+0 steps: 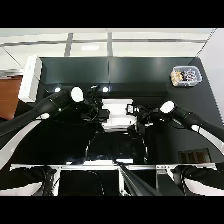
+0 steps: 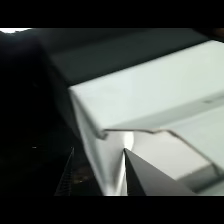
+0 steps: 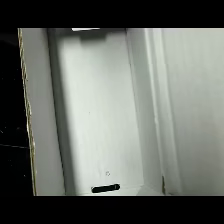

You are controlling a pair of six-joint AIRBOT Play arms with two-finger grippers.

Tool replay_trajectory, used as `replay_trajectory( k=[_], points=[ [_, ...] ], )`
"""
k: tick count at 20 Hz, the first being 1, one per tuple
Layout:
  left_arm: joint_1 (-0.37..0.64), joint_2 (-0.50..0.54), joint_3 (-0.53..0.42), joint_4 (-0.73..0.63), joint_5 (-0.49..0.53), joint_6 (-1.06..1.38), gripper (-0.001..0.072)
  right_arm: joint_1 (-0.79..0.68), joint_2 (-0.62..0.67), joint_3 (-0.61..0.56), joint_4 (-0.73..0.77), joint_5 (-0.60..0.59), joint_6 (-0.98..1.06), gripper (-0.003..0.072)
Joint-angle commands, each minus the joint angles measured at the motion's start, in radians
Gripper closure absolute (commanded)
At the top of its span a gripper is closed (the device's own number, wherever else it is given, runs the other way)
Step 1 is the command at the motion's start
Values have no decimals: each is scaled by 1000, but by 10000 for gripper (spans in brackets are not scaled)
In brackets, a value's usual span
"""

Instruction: Fold the box and place the chain.

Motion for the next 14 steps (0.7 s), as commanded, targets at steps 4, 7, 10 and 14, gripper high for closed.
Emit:
replay_trajectory(
  k=[4, 7, 10, 14],
  points=[
    [-63, -18, 16, 164, 45, -190, 342, 1, 0, 0, 0, 0, 0, 441],
    [-126, -56, 70, 285, 14, -282, 341, 1, 0, 0, 0, 0, 0, 441],
    [-178, -70, 108, 364, 15, -417, 342, 1, 0, 0, 0, 0, 0, 441],
    [-209, -95, 150, 427, -66, -486, 342, 1, 0, 0, 0, 0, 0, 441]
  ],
)
